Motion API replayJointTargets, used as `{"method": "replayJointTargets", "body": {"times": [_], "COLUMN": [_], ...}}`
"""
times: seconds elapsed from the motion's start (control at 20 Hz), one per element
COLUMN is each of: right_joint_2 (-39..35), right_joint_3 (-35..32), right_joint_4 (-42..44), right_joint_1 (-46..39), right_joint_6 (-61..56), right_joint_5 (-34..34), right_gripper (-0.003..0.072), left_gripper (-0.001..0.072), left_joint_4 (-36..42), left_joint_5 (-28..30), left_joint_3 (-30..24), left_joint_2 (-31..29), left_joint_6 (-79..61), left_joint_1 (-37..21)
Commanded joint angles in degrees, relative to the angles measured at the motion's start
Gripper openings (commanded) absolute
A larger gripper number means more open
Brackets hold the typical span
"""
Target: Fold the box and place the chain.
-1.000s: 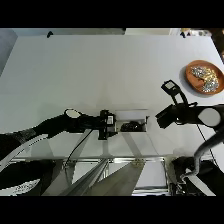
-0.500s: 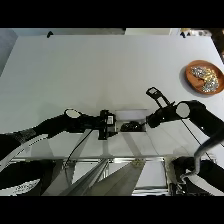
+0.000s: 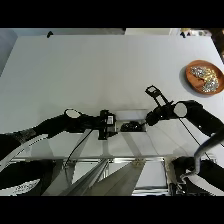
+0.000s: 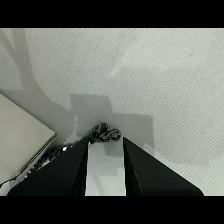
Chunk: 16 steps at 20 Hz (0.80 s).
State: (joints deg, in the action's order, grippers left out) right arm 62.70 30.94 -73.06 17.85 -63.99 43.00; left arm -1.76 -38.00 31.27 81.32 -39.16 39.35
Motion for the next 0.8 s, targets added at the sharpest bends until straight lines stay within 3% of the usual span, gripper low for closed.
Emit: {"method": "replayJointTargets", "body": {"times": [0.0, 0.5, 0.75], "right_joint_2": [0.1, 0.4, 0.4], "right_joint_3": [0.0, 0.0, 0.0], "right_joint_4": [0.0, -0.3, -5.7], "right_joint_1": [0.1, 2.2, 2.5], "right_joint_6": [0.0, -0.2, -4.3], "right_joint_5": [-0.6, -0.6, -0.8], "right_gripper": [0.0242, 0.0218, 0.0218], "left_gripper": [0.0135, 0.0135, 0.0135], "left_joint_4": [0.0, 0.0, 0.0], "left_joint_5": [0.0, 0.0, 0.0], "left_joint_3": [0.0, 0.0, 0.0], "left_joint_2": [0.0, 0.0, 0.0], "left_joint_6": [0.0, 0.0, 0.0], "left_joint_1": [0.0, 0.0, 0.0]}}
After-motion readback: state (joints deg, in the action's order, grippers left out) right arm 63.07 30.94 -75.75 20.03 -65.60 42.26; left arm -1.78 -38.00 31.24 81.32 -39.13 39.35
